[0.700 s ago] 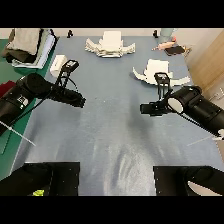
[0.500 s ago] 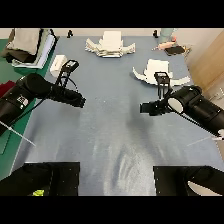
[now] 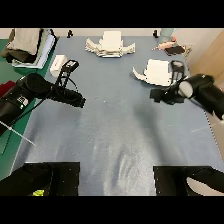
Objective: Fold the box.
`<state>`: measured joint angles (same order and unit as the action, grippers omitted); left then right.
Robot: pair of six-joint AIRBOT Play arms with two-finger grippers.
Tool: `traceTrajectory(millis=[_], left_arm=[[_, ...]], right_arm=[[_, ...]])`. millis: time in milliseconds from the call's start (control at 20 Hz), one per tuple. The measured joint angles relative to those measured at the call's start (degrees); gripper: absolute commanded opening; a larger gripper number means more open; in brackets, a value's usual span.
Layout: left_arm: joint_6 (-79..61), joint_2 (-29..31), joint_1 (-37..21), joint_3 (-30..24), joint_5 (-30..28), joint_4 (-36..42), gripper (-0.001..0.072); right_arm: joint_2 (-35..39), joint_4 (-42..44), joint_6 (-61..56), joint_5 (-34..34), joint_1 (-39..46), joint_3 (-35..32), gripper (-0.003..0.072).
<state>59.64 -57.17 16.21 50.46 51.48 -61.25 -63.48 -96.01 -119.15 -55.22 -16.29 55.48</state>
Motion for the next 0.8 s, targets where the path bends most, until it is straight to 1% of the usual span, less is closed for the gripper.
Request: traceTrajectory(millis=[100,200,300,400,550,700,800], left_arm=[[0.00,0.00,0.00,0.00,0.02,0.00,0.0018],[0.00,0.00,0.00,0.00,0.00,0.00,0.0019],[0.00,0.00,0.00,0.00,0.00,0.00,0.0018],[0.00,0.00,0.00,0.00,0.02,-0.02,0.0018],[0.00,0.00,0.00,0.00,0.00,-0.02,0.0019],[-0.02,0.00,0.00,0.00,0.00,-0.02,0.0018],[0.00,0.00,0.00,0.00,0.00,0.00,0.0018]], right_arm=[[-4.46,3.45,5.55,-1.03,10.03,5.88,0.0364],[-10.60,7.67,11.65,-1.55,19.91,13.11,0.0365],[-17.99,13.22,17.09,-1.92,28.39,21.07,0.0365],[-25.86,19.30,21.38,-2.21,34.84,28.83,0.0365],[-36.63,26.75,26.12,-2.01,40.04,38.47,0.0365],[-44.46,31.19,29.75,-1.79,41.83,45.24,0.0365],[-48.28,34.25,32.20,-2.80,42.05,48.41,0.0365]])
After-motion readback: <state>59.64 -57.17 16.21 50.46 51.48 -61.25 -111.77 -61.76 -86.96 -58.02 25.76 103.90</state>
